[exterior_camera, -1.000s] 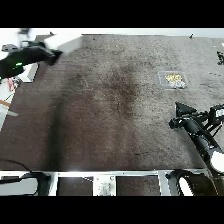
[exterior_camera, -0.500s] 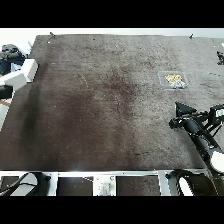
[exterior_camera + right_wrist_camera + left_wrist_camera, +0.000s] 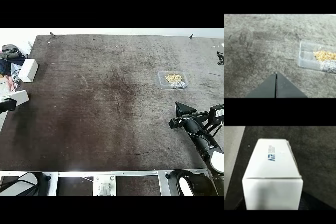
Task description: Fold the box and place the chain.
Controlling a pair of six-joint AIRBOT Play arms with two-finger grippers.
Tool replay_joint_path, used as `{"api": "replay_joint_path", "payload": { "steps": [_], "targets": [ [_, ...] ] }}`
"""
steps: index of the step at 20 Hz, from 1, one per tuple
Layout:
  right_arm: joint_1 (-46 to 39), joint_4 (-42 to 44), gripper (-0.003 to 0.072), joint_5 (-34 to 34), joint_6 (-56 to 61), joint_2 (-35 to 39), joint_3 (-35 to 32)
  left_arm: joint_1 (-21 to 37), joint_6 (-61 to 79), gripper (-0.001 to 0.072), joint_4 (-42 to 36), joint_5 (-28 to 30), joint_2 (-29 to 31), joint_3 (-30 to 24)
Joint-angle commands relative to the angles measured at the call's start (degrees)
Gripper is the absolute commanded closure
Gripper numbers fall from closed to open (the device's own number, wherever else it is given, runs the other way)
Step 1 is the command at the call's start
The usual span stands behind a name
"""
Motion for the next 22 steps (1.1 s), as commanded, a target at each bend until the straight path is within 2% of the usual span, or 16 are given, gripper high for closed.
{"api": "replay_joint_path", "payload": {
  "steps": [1, 4, 10, 14, 15, 16, 17, 22],
  "targets": [
    [0.0, 0.0, 0.0676, 0.0, 0.0, 0.0, 0.0, 0.1, 1.9, 0.0706, 1.9, -2.7, -6.1, 3.1],
    [0.0, 0.0, 0.0676, 0.0, 0.0, 0.0, 0.0, 0.1, 2.3, 0.0704, 3.2, 2.3, -8.3, 3.5],
    [0.0, 0.0, 0.0676, 0.0, 0.0, 0.0, 0.0, 0.1, 3.0, 0.0704, 6.7, -1.3, -14.2, 7.9],
    [0.0, 0.0, 0.0676, 0.0, 0.0, 0.0, 0.0, 0.1, 3.5, 0.0699, 7.5, -0.9, -14.2, 8.6],
    [0.0, 0.0, 0.0676, 0.0, 0.0, 0.0, 0.0, 0.1, 3.5, 0.0644, 7.8, -1.2, -14.2, 8.6],
    [0.0, 0.0, 0.0676, 0.0, 0.0, 0.0, 0.0, 0.1, 3.4, 0.0235, 7.9, -1.0, -14.2, 8.6],
    [0.0, 0.0, 0.0676, 0.0, 0.0, 0.0, 0.0, 0.1, 3.4, -0.0011, 7.9, -0.8, -14.2, 8.6],
    [0.0, 0.0, 0.0676, 0.0, 0.0, 0.0, 0.0, 0.1, 2.9, -0.0011, 7.5, -1.1, -10.2, 8.7]
  ]
}}
